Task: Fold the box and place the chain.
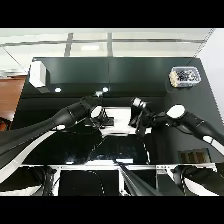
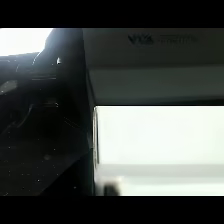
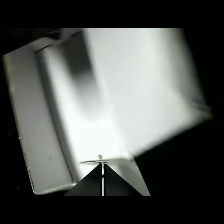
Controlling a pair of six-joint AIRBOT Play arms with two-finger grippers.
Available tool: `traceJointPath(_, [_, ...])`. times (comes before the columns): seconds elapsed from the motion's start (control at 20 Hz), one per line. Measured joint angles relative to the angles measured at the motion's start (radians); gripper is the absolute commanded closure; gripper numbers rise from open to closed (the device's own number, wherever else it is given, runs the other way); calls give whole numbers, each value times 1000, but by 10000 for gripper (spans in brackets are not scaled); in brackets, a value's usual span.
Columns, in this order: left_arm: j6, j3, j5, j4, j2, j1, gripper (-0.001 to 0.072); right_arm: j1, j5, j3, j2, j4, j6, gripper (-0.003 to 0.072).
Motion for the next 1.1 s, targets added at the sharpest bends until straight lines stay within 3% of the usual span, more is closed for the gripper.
traceJointPath(0.25, [1, 0, 0, 1, 0, 0, 681, -344, 323, 45, 80, -103, 399, 676])
traceJointPath(0.35, [1, 0, 1, 1, 0, 0, 681, -481, 356, 17, 93, -138, 557, 676])
traceJointPath(0.5, [1, 0, 1, 2, 0, 0, 681, -575, 303, -68, 100, -207, 804, 676])
traceJointPath(0.65, [1, 0, 1, 2, 0, 0, 681, -555, 249, -134, 85, -225, 924, 676])
traceJointPath(0.8, [1, 0, 3, 2, 0, 0, 681, -465, 229, -163, 23, -166, 912, 676])
traceJointPath(1.1, [0, 0, 6, 2, 0, 0, 681, -320, 193, -136, -102, 129, 735, 676])
